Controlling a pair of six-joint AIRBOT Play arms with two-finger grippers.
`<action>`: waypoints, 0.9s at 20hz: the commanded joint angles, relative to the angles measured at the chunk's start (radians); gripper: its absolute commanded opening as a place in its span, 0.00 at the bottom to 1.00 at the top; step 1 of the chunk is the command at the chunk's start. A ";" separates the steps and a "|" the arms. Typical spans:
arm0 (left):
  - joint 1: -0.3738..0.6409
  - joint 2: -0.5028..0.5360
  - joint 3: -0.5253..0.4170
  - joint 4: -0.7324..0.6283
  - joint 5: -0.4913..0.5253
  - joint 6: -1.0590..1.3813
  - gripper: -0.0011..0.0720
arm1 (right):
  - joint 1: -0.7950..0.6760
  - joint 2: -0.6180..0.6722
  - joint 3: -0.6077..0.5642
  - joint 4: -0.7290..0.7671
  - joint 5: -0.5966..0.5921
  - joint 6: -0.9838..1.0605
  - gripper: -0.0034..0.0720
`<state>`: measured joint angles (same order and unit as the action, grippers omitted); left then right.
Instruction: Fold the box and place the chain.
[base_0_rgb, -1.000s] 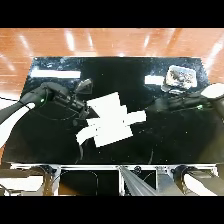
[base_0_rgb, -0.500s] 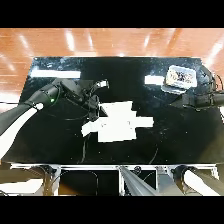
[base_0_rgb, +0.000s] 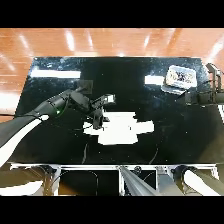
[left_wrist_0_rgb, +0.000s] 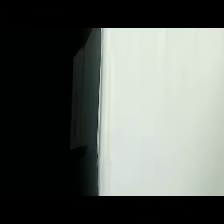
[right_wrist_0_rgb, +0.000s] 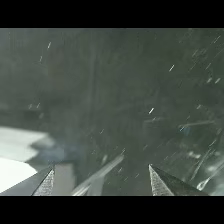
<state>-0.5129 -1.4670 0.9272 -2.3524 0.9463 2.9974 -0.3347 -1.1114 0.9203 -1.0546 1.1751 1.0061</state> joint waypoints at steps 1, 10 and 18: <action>-0.020 0.000 -0.005 0.014 -0.031 -0.001 0.04 | 0.000 0.001 0.001 0.060 -0.161 0.001 0.99; -0.020 0.000 -0.005 0.014 -0.027 0.002 0.04 | 0.354 -0.027 -0.125 0.144 -0.095 -0.978 0.99; -0.018 0.000 -0.004 0.014 -0.039 0.002 0.04 | 0.565 -0.026 -0.159 0.033 -0.117 -0.815 0.99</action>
<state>-0.5320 -1.4666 0.9226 -2.3383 0.9089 2.9997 0.1673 -1.1385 0.7734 -0.9936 1.0393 0.0822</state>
